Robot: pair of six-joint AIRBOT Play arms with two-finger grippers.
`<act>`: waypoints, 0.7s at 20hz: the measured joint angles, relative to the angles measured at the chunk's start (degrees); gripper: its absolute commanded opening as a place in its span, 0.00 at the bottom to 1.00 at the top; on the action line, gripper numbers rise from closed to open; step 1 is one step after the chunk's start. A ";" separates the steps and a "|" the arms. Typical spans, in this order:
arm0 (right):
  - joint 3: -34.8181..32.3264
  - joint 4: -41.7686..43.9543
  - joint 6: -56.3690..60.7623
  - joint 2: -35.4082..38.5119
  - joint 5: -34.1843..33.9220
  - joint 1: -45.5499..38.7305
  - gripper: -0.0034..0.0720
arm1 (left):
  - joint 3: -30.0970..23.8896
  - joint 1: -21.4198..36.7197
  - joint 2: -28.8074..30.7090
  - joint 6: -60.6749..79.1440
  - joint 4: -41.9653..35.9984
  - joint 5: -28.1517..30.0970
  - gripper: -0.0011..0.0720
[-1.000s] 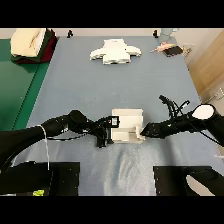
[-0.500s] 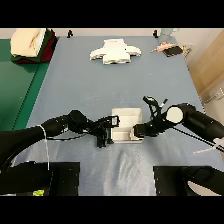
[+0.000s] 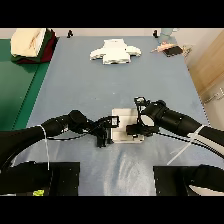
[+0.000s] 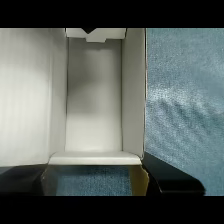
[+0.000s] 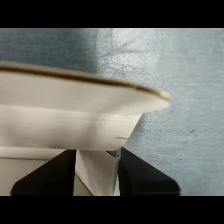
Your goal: Fold the box.
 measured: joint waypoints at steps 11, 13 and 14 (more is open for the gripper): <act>0.59 -6.58 6.01 -2.80 2.16 2.01 0.33 | 0.00 0.00 0.00 -0.11 -0.04 -0.07 0.75; 0.46 -7.34 5.79 -2.99 2.58 1.86 0.47 | 0.00 0.00 0.00 0.00 -0.02 -0.02 0.75; 0.55 -7.13 5.77 -2.73 2.64 1.92 0.48 | 0.00 0.00 0.00 0.02 0.02 0.00 0.75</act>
